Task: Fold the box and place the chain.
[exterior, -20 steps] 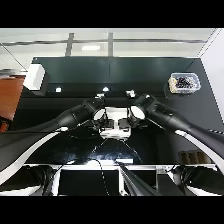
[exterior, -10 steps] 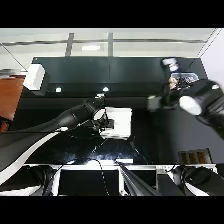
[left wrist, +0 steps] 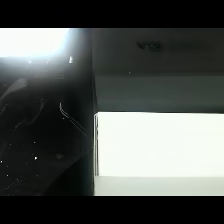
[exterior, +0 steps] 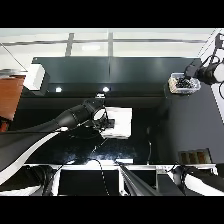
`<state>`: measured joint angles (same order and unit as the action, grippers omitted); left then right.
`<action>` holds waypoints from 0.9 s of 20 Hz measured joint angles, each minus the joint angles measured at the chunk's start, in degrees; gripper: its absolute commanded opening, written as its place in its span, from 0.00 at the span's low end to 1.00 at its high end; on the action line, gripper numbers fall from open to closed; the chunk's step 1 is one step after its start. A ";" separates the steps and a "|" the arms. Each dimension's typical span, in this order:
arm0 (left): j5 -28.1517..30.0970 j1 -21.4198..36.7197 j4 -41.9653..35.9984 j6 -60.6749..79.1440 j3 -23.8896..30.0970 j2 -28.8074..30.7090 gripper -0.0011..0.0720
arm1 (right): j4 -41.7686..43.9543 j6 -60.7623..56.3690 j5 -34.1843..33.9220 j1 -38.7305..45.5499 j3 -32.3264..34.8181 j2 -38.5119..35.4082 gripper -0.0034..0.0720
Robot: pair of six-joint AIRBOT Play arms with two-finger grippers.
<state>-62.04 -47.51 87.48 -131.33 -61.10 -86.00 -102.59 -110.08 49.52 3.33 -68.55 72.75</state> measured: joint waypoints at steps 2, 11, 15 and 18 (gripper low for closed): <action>0.46 0.00 -0.02 0.00 0.00 0.00 0.05 | 2.71 2.49 -0.39 3.37 -5.53 7.45 0.97; 0.79 -0.04 0.00 0.00 0.00 0.00 0.05 | 9.38 5.77 2.99 7.17 -19.17 27.76 0.75; 0.68 -0.04 0.04 0.00 0.00 0.00 0.05 | 10.08 5.99 4.09 7.34 -19.93 29.90 0.75; 0.52 -0.04 0.07 0.00 0.00 0.00 0.05 | 10.29 6.47 5.20 7.34 -20.11 30.51 0.75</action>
<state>-61.52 -47.55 87.55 -131.33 -61.10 -86.00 -92.29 -103.61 54.72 10.68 -88.66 103.26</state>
